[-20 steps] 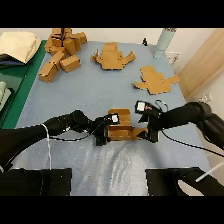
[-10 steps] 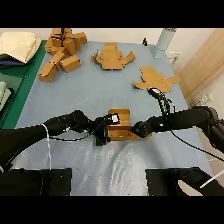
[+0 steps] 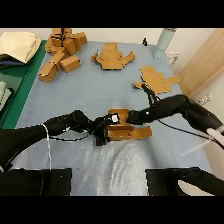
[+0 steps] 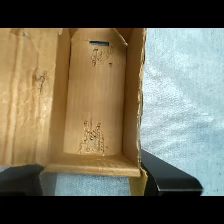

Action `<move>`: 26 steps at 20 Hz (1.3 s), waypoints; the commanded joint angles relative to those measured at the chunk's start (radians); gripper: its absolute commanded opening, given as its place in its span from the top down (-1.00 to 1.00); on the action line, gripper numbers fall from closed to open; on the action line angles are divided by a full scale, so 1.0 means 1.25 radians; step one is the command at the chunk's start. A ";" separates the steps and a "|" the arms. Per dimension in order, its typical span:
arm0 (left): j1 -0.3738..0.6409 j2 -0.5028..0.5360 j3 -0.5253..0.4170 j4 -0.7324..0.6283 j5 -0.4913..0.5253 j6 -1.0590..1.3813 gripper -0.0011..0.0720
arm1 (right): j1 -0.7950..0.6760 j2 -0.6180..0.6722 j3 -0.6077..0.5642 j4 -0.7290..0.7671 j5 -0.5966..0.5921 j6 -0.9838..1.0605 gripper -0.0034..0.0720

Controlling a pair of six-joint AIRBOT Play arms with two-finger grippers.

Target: Fold the box.

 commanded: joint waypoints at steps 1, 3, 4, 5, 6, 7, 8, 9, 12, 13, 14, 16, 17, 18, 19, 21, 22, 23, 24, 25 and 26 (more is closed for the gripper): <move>0.001 0.000 0.000 0.000 0.000 0.000 -0.48 | -0.001 -0.129 0.089 -0.004 0.007 -0.064 0.91; 0.001 0.000 0.000 0.000 0.000 0.000 -0.48 | 0.000 -0.188 0.096 -0.004 0.002 -0.093 0.91; 0.001 0.000 0.000 0.000 0.000 0.000 -0.48 | 0.001 -0.215 0.096 -0.004 -0.016 -0.097 0.91; 0.001 0.000 0.000 0.000 0.000 0.000 -0.48 | 0.003 -0.234 0.093 -0.003 -0.029 -0.108 0.91; 0.001 0.000 0.000 0.000 0.000 0.000 -0.48 | 0.007 -0.249 0.087 -0.002 -0.036 -0.117 0.91; 0.001 0.000 0.000 0.000 0.000 0.000 -0.48 | 0.012 -0.259 0.079 -0.002 -0.035 -0.122 0.91; 0.001 0.000 0.000 0.000 0.000 0.000 -0.48 | 0.018 -0.264 0.070 -0.003 -0.032 -0.123 0.91; 0.001 0.000 0.000 0.000 0.000 0.000 -0.48 | 0.024 -0.265 0.062 -0.003 -0.026 -0.127 0.91; 0.001 0.000 0.000 0.000 0.000 0.000 -0.48 | 0.031 -0.257 0.059 -0.003 -0.015 -0.146 0.91; 0.001 0.000 0.000 0.000 0.000 0.000 -0.48 | 0.030 -0.248 0.059 -0.004 -0.004 -0.154 0.91; 0.001 0.000 0.000 0.000 0.000 0.000 -0.48 | 0.030 -0.236 0.061 -0.012 0.004 -0.158 0.91; 0.001 0.000 0.000 0.000 0.000 0.000 -0.48 | 0.030 -0.201 0.078 -0.057 0.010 -0.157 0.91; 0.001 0.000 0.000 0.000 0.000 0.000 -0.48 | 0.030 -0.177 0.089 -0.085 0.015 -0.157 0.91; 0.001 0.000 0.000 0.000 0.000 0.000 -0.48 | 0.030 -0.149 0.097 -0.109 0.021 -0.157 0.91; 0.001 0.000 0.000 0.000 0.000 0.000 -0.48 | 0.030 -0.116 0.099 -0.130 0.031 -0.157 0.91; 0.001 0.000 0.000 0.000 0.001 0.000 -0.48 | 0.030 -0.052 0.099 -0.158 0.031 -0.157 0.91; 0.001 0.000 0.000 0.000 0.000 0.000 -0.48 | 0.030 -0.022 0.096 -0.164 0.016 -0.157 0.91; 0.001 0.000 0.000 0.000 0.000 0.000 -0.48 | 0.031 0.009 0.089 -0.164 -0.017 -0.158 0.91; 0.001 0.000 0.000 0.000 0.000 0.000 -0.48 | 0.031 0.038 0.080 -0.164 -0.055 -0.158 0.91; 0.001 0.000 0.000 0.000 0.000 0.000 -0.48 | 0.031 0.070 0.063 -0.162 -0.092 -0.158 0.91; 0.001 0.000 0.000 0.000 0.000 0.000 -0.48 | 0.032 0.103 0.038 -0.161 -0.111 -0.158 0.91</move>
